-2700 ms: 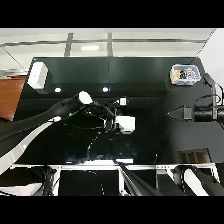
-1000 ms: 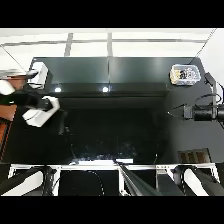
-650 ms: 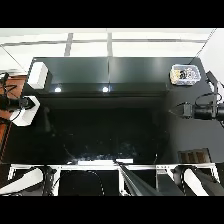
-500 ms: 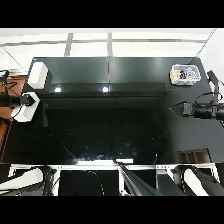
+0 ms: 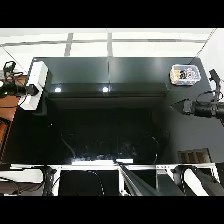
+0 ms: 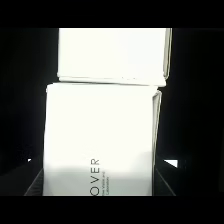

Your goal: Fold the box and place the chain.

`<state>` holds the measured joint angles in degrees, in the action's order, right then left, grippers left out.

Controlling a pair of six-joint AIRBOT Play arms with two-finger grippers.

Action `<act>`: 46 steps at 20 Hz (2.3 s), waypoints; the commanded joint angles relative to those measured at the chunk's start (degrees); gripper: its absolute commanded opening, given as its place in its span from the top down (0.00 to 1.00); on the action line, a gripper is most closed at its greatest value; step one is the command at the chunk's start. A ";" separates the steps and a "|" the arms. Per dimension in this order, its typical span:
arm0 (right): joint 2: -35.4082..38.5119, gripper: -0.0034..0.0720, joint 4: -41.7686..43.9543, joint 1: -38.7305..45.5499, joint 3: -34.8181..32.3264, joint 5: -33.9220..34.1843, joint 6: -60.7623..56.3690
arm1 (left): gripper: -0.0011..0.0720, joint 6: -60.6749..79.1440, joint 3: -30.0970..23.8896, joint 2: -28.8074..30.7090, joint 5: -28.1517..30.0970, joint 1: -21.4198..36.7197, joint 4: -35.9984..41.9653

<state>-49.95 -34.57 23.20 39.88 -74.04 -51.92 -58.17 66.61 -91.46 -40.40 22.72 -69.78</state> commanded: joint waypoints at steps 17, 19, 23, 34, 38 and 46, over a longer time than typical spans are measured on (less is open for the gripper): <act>0.02 0.94 0.04 -6.45 -0.02 0.70 -0.85 | 0.95 -11.10 11.19 16.35 -27.02 -0.98 9.73; 0.02 0.94 0.02 -7.39 -0.02 1.16 -0.83 | 0.95 -8.50 3.80 23.65 -23.23 -2.49 13.90; 0.02 0.94 -0.04 -10.64 -0.02 6.71 -0.79 | 0.95 -2.49 -17.40 42.18 -10.47 -11.74 13.86; -0.13 0.94 -15.04 -25.00 -6.56 41.00 -0.79 | 0.95 -0.52 -42.12 56.68 12.94 -31.06 1.40; -0.13 0.94 -15.02 -25.00 -6.56 39.32 -0.98 | 0.95 -0.52 -42.12 56.52 12.39 -31.06 1.44; -0.13 0.94 -15.02 -25.00 -6.56 39.32 -0.98 | 0.95 -0.52 -42.12 56.52 13.18 -31.06 1.44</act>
<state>-50.06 -49.50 -1.74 33.34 -34.76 -52.93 -58.67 24.51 -34.98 -27.57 -8.34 -68.34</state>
